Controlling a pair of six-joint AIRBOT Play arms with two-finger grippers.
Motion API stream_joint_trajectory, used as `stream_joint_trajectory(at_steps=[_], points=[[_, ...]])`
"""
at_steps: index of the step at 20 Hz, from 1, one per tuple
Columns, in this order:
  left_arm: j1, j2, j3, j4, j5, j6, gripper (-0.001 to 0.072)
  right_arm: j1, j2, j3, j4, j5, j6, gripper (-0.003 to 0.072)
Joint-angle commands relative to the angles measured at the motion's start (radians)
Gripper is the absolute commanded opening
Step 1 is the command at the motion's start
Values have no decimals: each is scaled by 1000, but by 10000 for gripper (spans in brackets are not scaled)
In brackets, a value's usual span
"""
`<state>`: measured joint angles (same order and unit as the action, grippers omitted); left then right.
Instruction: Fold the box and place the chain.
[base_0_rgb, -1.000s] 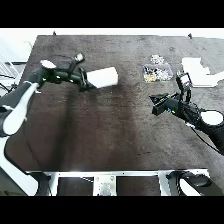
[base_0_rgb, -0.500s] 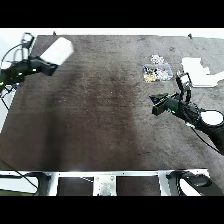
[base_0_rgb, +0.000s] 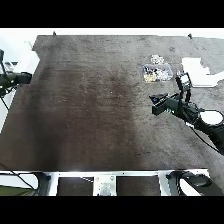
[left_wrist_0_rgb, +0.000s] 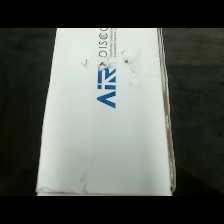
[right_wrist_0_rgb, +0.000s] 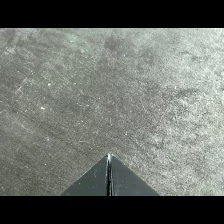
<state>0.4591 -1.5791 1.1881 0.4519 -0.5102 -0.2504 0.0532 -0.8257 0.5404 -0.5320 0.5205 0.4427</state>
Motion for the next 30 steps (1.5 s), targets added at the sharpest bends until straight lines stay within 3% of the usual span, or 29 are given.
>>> stream_joint_trajectory(at_steps=[1, 5, 10, 22, 23, 24, 25, 30], points=[[25, -68, -5, 4, 32, -2, 17, 1, -1, -1, 0, 0, 11, 12], [25, -115, -3, -15, 32, 56, 18, 1, -4, -1, 1, 0, 11, 12], [22, -138, 3, -67, 109, 90, 18, 1, -5, -1, 1, 0, 29, 12], [22, -231, 142, -97, 113, 102, 23, 1, -5, -1, 15, 0, 52, 12], [22, -231, 142, -97, 117, 102, 167, 1, -5, -1, 27, 0, 52, 12], [22, -231, 142, -97, 125, 101, 527, 1, -4, -1, 28, 0, 52, 12], [22, -231, 142, -97, 128, 101, 608, 1, -4, -1, 28, 1, 52, 12], [22, -231, 142, -97, 132, 101, 611, 1, -4, -1, 54, 0, 51, 12]])
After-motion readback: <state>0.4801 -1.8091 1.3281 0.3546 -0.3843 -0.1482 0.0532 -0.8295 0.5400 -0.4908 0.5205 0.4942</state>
